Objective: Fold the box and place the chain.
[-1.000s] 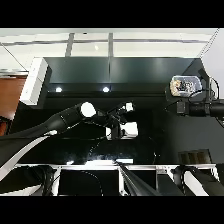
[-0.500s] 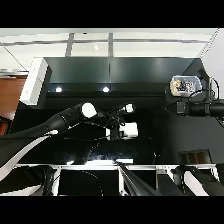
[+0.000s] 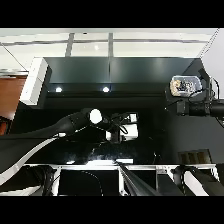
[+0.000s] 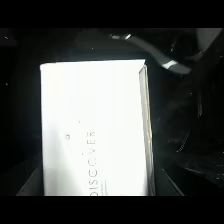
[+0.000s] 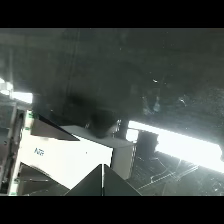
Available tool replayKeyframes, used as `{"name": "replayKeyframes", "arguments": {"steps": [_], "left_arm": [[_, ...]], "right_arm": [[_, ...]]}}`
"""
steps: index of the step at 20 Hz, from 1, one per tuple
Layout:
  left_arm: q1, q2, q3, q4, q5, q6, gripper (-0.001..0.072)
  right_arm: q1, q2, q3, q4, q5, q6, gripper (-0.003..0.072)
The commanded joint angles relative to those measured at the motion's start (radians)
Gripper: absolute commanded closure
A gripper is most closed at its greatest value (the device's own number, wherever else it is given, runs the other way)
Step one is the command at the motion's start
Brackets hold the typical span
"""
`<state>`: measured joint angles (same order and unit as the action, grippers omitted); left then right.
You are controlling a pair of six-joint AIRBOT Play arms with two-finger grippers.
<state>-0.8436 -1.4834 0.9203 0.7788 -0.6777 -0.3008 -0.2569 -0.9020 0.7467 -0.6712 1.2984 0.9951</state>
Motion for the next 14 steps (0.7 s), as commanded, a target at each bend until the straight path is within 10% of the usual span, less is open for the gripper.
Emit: {"name": "replayKeyframes", "arguments": {"steps": [1, 3, 8, 14], "left_arm": [[-0.018, -0.009, 0.001, 0.058, 0.003, 0.001, 0.0026], [-0.011, 0.018, 0.001, 0.072, -0.056, -0.023, 0.0295], [0.124, 0.155, -0.007, 0.299, -0.288, -0.394, 0.0313], [0.528, 0.369, -0.189, 0.531, -0.543, -0.678, 0.0313]], "right_arm": [[-0.001, 0.001, 0.0, 0.0, -0.001, 0.0, 0.0678], [-0.001, 0.001, 0.0, -0.014, -0.001, 0.0, 0.0678], [-0.001, 0.001, 0.0, -0.02, 0.007, 0.0, 0.0678], [0.0, 0.001, 0.0, -0.021, 0.007, -0.008, 0.0678]]}}
